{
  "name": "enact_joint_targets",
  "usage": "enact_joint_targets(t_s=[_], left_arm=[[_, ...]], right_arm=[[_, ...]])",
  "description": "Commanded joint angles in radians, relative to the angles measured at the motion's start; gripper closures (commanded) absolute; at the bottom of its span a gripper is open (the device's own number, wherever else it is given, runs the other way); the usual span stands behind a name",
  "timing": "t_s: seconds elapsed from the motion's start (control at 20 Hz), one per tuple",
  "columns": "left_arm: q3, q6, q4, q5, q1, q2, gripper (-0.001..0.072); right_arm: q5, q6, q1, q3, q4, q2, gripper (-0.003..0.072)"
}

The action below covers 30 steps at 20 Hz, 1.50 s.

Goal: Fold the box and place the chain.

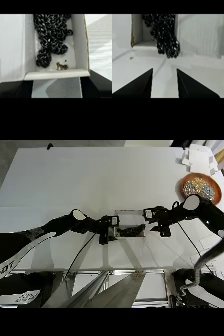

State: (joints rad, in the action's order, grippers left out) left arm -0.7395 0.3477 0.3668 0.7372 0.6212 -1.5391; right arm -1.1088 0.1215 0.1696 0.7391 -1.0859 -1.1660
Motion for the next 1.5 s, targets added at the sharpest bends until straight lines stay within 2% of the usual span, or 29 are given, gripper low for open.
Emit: enact_joint_targets(t_s=[0.0, 0.65, 1.15, 1.2, 1.25, 1.3, 1.45], left_arm=[[0.0, 0.0, 0.0, 0.0, 0.0, 0.001, 0.0437], [0.0, 0.0, 0.0, 0.0, 0.0, 0.001, 0.0437], [0.0, 0.0, 0.0, 0.0, 0.0, 0.001, 0.0437], [0.0, 0.0, 0.0, 0.0, 0.0, 0.001, 0.0437], [0.0, 0.0, 0.0, 0.0, 0.0, 0.001, 0.0437], [0.0, 0.0, 0.0, 0.0, 0.0, 0.001, 0.0437], [0.0, 0.0, 0.0, 0.0, 0.0, 0.001, 0.0437]], right_arm=[[0.017, 0.098, 0.0, -0.001, 0.06, -0.017, 0.0348], [0.045, 0.096, 0.0, -0.002, 0.1, -0.031, 0.0352], [0.036, 0.093, 0.0, -0.024, 0.098, -0.031, 0.0399], [0.035, 0.092, 0.0, -0.025, 0.095, -0.031, 0.0429], [0.032, 0.086, 0.0, -0.024, 0.095, -0.029, 0.0571], [0.025, 0.085, 0.0, -0.025, 0.096, -0.027, 0.0649], [0.025, 0.085, 0.0, -0.024, 0.096, -0.012, 0.0669]])
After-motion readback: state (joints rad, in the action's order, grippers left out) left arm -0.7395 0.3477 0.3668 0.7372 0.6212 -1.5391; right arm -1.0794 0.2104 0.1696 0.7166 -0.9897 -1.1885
